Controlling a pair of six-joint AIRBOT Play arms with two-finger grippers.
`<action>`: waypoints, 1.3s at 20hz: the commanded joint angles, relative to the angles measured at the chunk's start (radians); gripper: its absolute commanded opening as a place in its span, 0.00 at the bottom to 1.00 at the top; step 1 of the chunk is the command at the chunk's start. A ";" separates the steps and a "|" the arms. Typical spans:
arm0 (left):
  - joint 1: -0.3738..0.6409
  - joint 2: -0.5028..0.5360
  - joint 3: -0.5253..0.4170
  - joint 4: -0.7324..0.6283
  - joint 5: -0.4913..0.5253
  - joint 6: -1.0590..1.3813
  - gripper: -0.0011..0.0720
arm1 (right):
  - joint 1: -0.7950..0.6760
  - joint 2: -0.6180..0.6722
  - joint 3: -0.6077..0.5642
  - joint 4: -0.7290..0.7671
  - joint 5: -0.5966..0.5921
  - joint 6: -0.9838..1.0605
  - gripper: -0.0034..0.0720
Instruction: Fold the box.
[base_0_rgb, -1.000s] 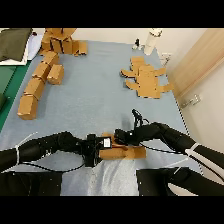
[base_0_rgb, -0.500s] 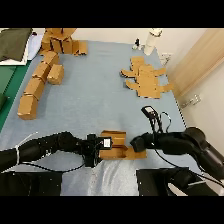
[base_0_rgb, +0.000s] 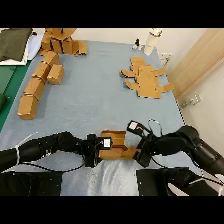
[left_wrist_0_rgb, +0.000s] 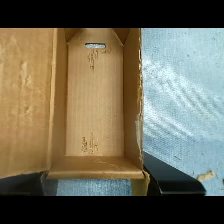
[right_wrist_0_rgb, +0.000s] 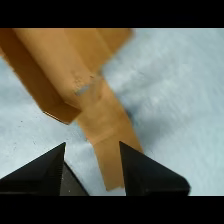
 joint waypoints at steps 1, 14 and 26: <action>0.000 0.000 0.000 0.000 0.000 0.000 0.73 | 0.038 -0.111 0.000 0.074 0.089 -0.274 0.75; 0.000 0.000 0.000 0.000 0.000 0.000 0.73 | 0.127 -0.130 0.000 0.072 0.197 -0.426 0.17; 0.000 0.000 0.000 0.000 0.000 0.000 0.73 | 0.130 -0.152 -0.002 0.171 0.271 -0.425 0.74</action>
